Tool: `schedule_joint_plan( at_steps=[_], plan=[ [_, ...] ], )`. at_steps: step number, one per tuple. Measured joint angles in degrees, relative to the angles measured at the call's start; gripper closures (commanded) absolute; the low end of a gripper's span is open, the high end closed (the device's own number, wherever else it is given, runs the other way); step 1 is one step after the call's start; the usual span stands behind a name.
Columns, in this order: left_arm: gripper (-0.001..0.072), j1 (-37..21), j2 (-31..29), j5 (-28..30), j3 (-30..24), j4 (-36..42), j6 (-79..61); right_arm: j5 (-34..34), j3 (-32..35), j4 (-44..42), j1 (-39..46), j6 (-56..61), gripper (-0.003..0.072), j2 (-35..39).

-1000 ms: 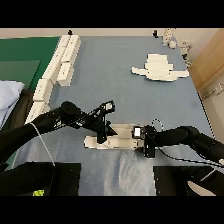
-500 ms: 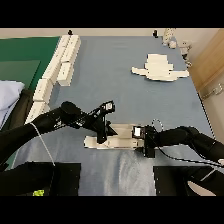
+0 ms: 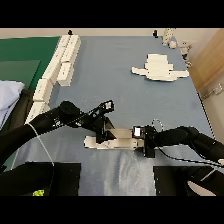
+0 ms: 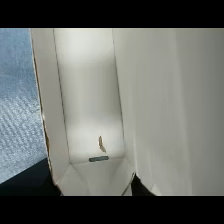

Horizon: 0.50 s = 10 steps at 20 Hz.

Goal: Fold the box.

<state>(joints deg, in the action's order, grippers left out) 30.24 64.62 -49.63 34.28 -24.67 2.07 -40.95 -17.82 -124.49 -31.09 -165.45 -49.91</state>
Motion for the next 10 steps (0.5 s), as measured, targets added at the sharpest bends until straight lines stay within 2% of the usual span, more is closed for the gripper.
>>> schedule_joint_plan(
  at_steps=[2, 3, 4, 7, 10],
  plan=[
    [0.0242, 0.0, -2.64, -1.22, 0.09, -6.8, 8.31, 0.0, 0.0, 0.0, 0.0, 0.0, 0.0277, 0.0],
    [0.0445, 0.0, -4.35, -2.58, 0.13, -10.34, 13.33, -0.02, 0.0, 0.0, 0.0, 0.0, 0.0278, 0.0],
    [0.0689, 0.0, -6.03, -4.37, 0.17, -13.29, 18.43, -0.02, 0.0, 0.0, 0.0, 0.0, 0.0278, 0.0],
    [0.0696, 0.33, -10.71, -11.56, 0.17, -18.32, 34.47, -0.02, 0.0, 0.0, 0.0, 0.0, 0.0277, 0.0],
    [0.0696, 3.02, -12.9, -14.84, 0.24, -15.67, 47.74, -0.02, 0.0, 0.02, 0.0, 0.0, 0.0278, 0.0]
  ],
)
